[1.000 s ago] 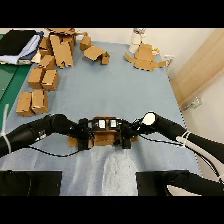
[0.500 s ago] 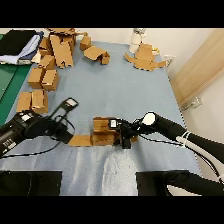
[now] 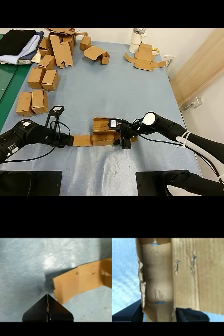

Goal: Fold the box.

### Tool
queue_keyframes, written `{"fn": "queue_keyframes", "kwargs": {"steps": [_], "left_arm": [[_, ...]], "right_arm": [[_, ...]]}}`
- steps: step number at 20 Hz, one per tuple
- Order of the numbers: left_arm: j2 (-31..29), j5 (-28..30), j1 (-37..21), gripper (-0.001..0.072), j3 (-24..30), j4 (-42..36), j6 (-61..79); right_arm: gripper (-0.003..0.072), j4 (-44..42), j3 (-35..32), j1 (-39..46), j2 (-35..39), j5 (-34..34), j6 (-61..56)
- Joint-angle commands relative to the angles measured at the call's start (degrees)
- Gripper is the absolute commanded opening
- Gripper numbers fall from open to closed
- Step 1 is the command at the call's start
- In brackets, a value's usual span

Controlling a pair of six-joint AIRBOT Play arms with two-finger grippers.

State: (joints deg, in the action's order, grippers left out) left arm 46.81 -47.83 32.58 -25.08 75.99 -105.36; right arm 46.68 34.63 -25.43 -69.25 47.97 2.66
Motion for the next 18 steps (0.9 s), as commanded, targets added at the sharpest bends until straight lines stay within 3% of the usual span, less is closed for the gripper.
{"fn": "queue_keyframes", "kwargs": {"steps": [1,11,18], "left_arm": [[1.05,5.99,-0.15,0.001,1.73,-9.33,2.56],[1.33,13.0,-0.15,0.001,3.78,-23.96,10.47],[1.33,14.12,-0.15,0.0011,3.78,-32.5,15.19]], "right_arm": [[0.0457,0.0,0.04,-0.02,0.04,0.02,0.02],[0.0457,-0.02,0.04,-0.02,0.04,0.02,0.02],[0.0457,-0.02,0.04,-0.02,0.04,0.02,0.02]]}}
